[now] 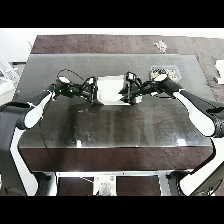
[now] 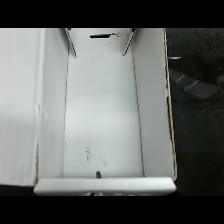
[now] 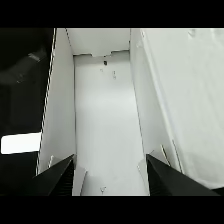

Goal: Fold the box and place the chain.

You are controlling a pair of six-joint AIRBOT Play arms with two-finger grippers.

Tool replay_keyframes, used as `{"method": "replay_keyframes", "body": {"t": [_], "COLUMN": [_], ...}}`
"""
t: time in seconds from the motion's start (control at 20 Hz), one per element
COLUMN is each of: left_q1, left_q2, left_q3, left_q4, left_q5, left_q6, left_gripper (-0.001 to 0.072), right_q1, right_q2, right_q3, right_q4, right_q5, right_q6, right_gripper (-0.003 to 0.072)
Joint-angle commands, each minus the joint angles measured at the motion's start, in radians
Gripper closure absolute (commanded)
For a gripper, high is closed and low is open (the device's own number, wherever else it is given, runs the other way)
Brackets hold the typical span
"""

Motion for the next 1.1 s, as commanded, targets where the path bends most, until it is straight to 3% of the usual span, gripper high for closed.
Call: {"method": "replay_keyframes", "body": {"t": [0.0,0.05,0.1,0.4,0.45,0.5,0.55,0.6,1.05], "left_q1": [0.000,0.000,0.000,0.000,0.000,0.000,0.000,0.000,0.000], "left_q2": [0.000,0.000,0.000,0.000,0.000,0.000,0.000,0.000,0.000], "left_q3": [0.000,0.000,0.000,0.000,0.000,0.000,0.000,0.000,0.000], "left_q4": [-0.001,-0.001,-0.001,-0.001,-0.001,-0.001,-0.001,-0.001,-0.001], "left_q5": [0.002,0.002,0.002,0.002,0.002,0.002,0.002,0.001,0.002], "left_q6": [-0.001,-0.001,-0.001,-0.001,-0.001,-0.001,-0.001,-0.001,-0.001], "left_gripper": [0.0225,0.0225,0.0225,0.0225,0.0225,0.0224,0.0225,0.0225,0.0225], "right_q1": [0.003,0.003,0.003,0.003,0.002,0.000,-0.007,-0.013,-0.125], "right_q2": [-0.004,-0.004,-0.004,-0.004,-0.004,-0.003,-0.002,0.000,0.021], "right_q3": [0.000,0.000,0.000,0.000,0.000,0.000,0.000,0.000,0.000], "right_q4": [0.003,0.002,-0.002,-0.001,-0.001,-0.002,-0.001,-0.002,-0.002], "right_q5": [-0.002,-0.002,-0.002,-0.002,0.003,0.015,0.045,0.068,0.251], "right_q6": [0.001,0.001,0.002,0.005,0.006,0.005,0.005,0.007,0.063], "right_gripper": [0.0109,0.0034,0.0008,0.0007,0.0051,0.0221,0.0523,0.0672,0.0677]}}
